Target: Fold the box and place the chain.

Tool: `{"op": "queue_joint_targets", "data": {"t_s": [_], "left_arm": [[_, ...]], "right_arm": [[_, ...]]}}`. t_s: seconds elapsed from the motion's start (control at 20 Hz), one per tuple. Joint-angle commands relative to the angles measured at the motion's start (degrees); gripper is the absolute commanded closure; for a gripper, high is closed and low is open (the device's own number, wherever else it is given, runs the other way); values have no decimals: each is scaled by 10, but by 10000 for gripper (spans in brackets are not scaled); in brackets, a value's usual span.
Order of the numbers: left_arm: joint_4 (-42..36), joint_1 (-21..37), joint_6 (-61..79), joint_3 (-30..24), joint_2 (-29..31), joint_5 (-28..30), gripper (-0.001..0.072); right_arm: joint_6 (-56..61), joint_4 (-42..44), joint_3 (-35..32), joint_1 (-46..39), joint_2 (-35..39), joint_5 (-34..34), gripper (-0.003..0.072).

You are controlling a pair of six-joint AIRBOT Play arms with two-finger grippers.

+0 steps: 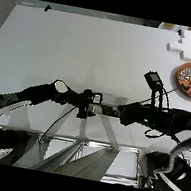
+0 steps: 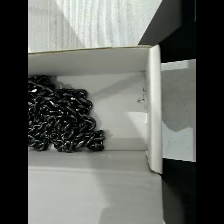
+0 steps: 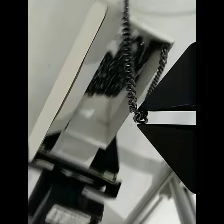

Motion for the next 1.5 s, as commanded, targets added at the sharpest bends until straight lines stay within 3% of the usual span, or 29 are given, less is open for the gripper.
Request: {"op": "queue_joint_targets", "data": {"t_s": [0.0,0.35,0.45,0.6,0.9,1.0,1.1,1.3,1.35,1.45], "left_arm": [[0,0,0,0,0,0,434],[0,0,0,0,0,0,434],[0,0,0,0,0,0,434],[0,0,0,0,0,0,434],[0,0,0,0,0,0,434],[0,0,0,0,0,0,434],[0,0,0,0,0,0,434],[0,0,0,0,0,0,434],[0,0,0,0,0,0,434],[0,0,0,0,0,0,434]], "right_arm": [[8,17,0,39,-3,-64,665],[8,12,0,58,-104,-68,660],[6,11,0,58,-143,-68,560],[-1,12,4,58,-164,-75,482],[-42,-27,82,-28,-158,0,486],[-41,-55,89,-74,-158,-11,509],[-31,-100,89,-113,-158,-15,577],[11,-191,89,-191,-191,43,573],[11,-199,89,-210,-207,62,537],[11,-200,84,-234,-238,79,365]]}}
